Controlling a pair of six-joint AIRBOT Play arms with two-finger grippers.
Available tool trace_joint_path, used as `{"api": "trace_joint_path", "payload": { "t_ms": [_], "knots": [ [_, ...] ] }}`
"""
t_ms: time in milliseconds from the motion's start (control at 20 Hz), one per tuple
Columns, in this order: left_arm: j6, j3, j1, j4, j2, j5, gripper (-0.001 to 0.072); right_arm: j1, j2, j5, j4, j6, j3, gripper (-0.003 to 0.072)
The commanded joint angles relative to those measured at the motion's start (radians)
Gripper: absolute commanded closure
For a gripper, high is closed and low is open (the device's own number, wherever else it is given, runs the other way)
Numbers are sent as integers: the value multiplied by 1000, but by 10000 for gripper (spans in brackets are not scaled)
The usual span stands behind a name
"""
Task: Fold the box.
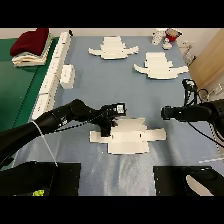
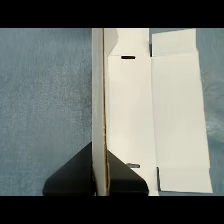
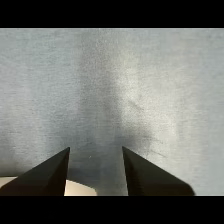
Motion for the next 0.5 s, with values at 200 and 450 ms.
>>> {"api": "trace_joint_path", "payload": {
  "t_ms": [200, 450],
  "knots": [
    [3, -1, 1, -7, -9, -35, 696, 0, 0, 0, 7, 9, -24, 167],
    [2, -1, 2, -7, -9, -74, 696, 0, 0, 0, 14, 8, -24, 167]
  ]
}}
